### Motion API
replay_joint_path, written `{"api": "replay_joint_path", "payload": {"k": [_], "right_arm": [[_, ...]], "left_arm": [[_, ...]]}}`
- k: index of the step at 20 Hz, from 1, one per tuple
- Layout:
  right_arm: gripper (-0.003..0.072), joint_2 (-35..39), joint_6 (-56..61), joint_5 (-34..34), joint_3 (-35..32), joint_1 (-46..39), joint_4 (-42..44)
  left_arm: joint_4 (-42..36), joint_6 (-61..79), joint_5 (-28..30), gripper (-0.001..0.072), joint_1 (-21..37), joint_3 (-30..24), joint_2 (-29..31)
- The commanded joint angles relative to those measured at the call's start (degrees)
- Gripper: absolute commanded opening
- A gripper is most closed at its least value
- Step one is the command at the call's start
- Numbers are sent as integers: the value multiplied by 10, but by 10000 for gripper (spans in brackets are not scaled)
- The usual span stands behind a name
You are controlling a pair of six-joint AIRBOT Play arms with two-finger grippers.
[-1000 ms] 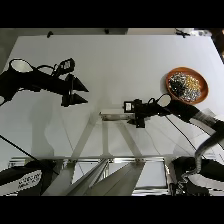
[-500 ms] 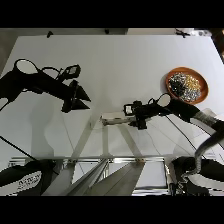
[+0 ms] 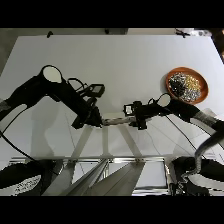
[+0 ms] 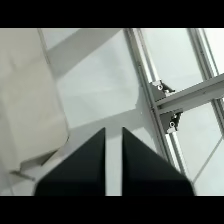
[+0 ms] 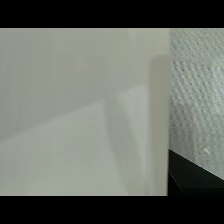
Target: Fold the box and place the chain.
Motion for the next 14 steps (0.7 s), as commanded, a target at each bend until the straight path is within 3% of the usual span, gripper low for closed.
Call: {"api": "replay_joint_path", "payload": {"k": [1, 4, 8, 11, 14], "right_arm": [[298, 0, 0, 0, 0, 0, 0], [298, 0, 0, 0, 0, 0, 0], [298, 0, 0, 0, 0, 0, 0], [298, 0, 0, 0, 0, 0, 0], [298, 0, 0, 0, 0, 0, 0]], "left_arm": [[0, -11, 88, 4, -46, 0, -14], [-2, -66, 229, 4, -50, 0, -28], [-1, -125, 349, 4, -50, 0, -45], [14, -172, 412, 5, -50, 0, -55], [53, -238, 422, 5, -50, 0, -72]]}}
